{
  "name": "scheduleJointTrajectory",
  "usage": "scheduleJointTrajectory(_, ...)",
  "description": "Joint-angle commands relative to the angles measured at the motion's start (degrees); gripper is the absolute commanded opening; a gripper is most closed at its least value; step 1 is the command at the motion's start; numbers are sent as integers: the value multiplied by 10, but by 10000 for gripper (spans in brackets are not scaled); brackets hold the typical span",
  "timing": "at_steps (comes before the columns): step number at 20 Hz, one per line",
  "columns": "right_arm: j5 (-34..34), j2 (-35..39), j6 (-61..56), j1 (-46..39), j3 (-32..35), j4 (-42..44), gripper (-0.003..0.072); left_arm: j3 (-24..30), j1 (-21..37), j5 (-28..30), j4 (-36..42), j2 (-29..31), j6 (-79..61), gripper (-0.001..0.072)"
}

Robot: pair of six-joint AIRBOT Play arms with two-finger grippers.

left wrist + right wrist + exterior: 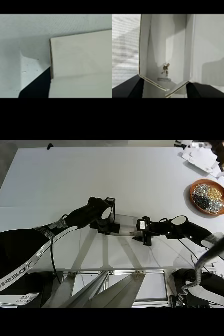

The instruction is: Fold the box and place the chain.

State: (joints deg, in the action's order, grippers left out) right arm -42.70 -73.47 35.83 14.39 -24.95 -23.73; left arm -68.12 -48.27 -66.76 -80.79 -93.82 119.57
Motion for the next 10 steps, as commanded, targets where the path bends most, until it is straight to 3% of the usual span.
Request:
scheduleJointTrajectory(1, 1, 0, 1, 0, 0, 0, 420, -1, -4, 5, 2, 0, -2, 4)
scheduleJointTrajectory(4, 0, 0, 1, 0, 0, 0, 420, -1, -8, 13, 2, 0, -2, 7)
scheduleJointTrajectory(5, 1, 0, 1, 0, 0, 0, 420, -1, -10, 13, 4, 0, -3, 42)
scheduleJointTrajectory(9, 1, 0, 1, 0, 0, 0, 420, -1, -10, -12, 3, 12, -63, 390)
scheduleJointTrajectory(10, 1, 0, 1, 0, 0, 0, 420, 0, -9, -19, 2, 18, -84, 399)
